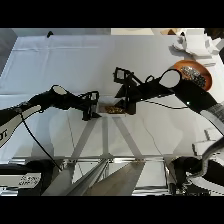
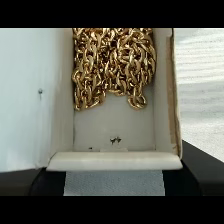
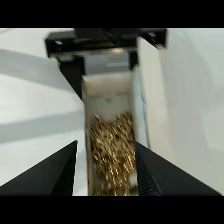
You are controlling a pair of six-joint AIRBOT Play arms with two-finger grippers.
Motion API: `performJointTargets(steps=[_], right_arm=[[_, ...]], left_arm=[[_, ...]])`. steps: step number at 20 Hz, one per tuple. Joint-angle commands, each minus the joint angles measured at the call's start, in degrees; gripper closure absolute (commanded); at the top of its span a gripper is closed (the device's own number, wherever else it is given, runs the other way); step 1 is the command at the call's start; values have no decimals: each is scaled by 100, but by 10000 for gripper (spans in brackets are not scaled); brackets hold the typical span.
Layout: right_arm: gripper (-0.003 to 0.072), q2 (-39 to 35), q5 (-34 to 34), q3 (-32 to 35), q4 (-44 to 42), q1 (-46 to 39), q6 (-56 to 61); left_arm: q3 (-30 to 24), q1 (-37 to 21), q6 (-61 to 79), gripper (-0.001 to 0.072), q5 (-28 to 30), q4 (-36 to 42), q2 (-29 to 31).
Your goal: Fold the box and place the chain.
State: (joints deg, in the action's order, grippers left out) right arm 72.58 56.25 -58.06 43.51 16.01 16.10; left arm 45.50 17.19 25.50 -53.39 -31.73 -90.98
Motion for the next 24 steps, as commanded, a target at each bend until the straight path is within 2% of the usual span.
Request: performJointTargets(steps=[1, 6, 9, 11, 13, 17, 21, 22, 23, 24], right_arm=[[292, -92, 481, -2, 162, -417, 13], [293, -94, 1069, 26, 911, -1014, -13], [297, -24, 1008, 227, 1067, -1180, -249], [353, 83, 861, 431, 1071, -1231, -472], [358, 173, 546, 706, 1054, -1233, -748], [349, 199, -20, 1049, 533, -1233, -1799], [345, 474, 15, 1049, -245, -1233, -2857], [328, 595, 72, 1049, -404, -1226, -2942], [278, 699, 116, 1049, -503, -1204, -3040], [269, 761, 116, 1049, -492, -1156, -3169]], left_arm=[[0, 4, 0, 435, 2, -2, -2], [0, 4, 0, 435, 2, -2, -2], [0, 4, 0, 435, 2, -2, -2], [0, 4, 2, 435, 2, -2, -2], [0, 4, 2, 435, 2, -2, -2], [0, 4, 0, 435, 2, -2, -2], [0, 4, 2, 435, 2, -2, -2], [0, 4, 0, 435, 2, -2, -2], [0, 4, 0, 435, 2, -2, -2], [0, 4, 0, 435, 2, -2, -2]])
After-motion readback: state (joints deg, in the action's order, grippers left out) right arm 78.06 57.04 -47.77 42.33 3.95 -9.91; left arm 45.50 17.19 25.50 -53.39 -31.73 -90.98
